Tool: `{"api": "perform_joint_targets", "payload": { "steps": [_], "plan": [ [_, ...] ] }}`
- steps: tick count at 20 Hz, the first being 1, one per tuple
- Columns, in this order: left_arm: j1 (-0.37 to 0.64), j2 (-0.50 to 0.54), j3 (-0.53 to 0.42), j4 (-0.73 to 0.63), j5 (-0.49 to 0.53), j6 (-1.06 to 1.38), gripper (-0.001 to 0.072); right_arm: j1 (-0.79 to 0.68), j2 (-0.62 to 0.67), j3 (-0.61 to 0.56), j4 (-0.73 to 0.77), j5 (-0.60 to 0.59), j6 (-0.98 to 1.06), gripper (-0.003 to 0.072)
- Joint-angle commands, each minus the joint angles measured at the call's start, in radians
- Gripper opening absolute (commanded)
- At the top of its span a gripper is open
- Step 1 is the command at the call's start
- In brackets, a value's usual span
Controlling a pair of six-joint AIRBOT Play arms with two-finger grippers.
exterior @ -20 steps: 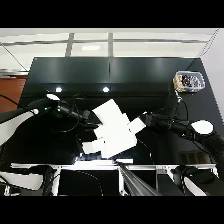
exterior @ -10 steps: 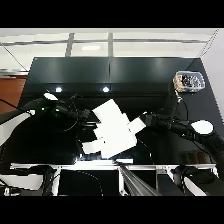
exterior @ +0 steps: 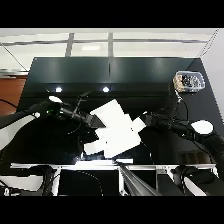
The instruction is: Fold the box and place the chain.
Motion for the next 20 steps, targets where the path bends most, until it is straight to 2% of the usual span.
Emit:
{"api": "perform_joint_targets", "payload": {
  "steps": [1,4,8,11,13,15,16,17,18,19,20],
  "plan": [
    [-0.006,0.000,-0.001,-0.003,-0.061,0.111,0.0685,0.000,0.001,0.000,0.000,-0.002,0.000,0.0010],
    [-0.021,0.000,0.000,0.061,-0.050,0.133,0.0662,0.000,0.001,0.000,0.000,-0.002,0.000,0.0010],
    [-0.068,0.000,0.001,0.127,-0.006,0.133,0.0485,0.000,0.001,0.000,0.000,-0.004,0.000,0.0010],
    [-0.093,0.000,0.003,0.119,0.029,0.132,0.0476,0.000,0.001,0.000,-0.005,-0.005,0.000,0.0010],
    [-0.101,0.000,0.004,0.120,0.051,0.133,0.0240,0.000,0.001,0.000,-0.011,-0.005,0.000,0.0009],
    [-0.100,0.000,0.004,0.120,0.059,0.134,0.0137,0.000,0.001,0.000,-0.011,-0.005,0.000,0.0010],
    [-0.100,0.000,0.005,0.120,0.059,0.136,0.0125,0.000,0.001,0.000,-0.011,-0.005,0.000,0.0010],
    [-0.100,0.000,0.009,0.121,0.058,0.136,0.0058,0.000,0.001,0.000,-0.011,-0.004,0.000,0.0010],
    [-0.096,0.000,0.012,0.120,0.058,0.136,0.0025,0.000,0.001,0.000,-0.011,-0.005,0.000,0.0012],
    [-0.092,0.001,0.016,0.121,0.055,0.136,0.0024,-0.005,0.001,0.002,-0.011,-0.010,0.000,0.0051],
    [-0.085,0.002,0.021,0.121,0.051,0.136,0.0024,-0.018,0.001,0.007,-0.011,-0.008,0.001,0.0324]
  ]
}}
